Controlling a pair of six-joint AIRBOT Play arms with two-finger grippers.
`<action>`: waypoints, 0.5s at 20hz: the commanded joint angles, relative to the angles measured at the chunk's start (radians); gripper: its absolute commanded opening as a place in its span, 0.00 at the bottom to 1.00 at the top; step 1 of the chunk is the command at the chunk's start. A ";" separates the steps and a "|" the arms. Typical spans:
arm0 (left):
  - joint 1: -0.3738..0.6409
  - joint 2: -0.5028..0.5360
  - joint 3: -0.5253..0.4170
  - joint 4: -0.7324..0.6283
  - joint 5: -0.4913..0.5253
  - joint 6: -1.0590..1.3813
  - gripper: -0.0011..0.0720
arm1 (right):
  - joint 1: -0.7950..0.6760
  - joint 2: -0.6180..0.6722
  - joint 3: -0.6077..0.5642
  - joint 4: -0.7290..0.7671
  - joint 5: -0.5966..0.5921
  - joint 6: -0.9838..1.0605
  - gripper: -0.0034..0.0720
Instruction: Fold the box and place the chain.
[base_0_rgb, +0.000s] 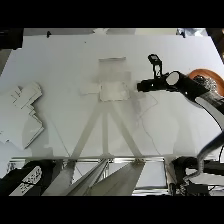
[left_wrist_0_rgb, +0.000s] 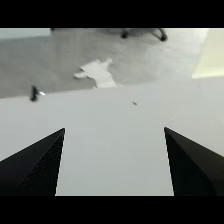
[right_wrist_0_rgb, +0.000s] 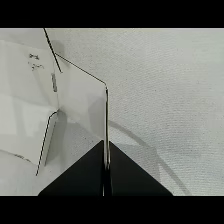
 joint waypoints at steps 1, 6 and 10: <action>-0.022 -0.066 0.000 -0.010 -0.184 -0.023 0.97 | 0.000 0.001 0.000 0.000 0.000 0.000 0.06; -0.176 -0.246 0.039 -0.009 -0.230 0.058 0.97 | 0.000 0.001 0.000 0.000 0.000 0.000 0.06; -0.280 -0.488 0.250 0.036 -0.399 0.047 0.97 | 0.000 0.001 0.000 0.000 0.000 0.000 0.06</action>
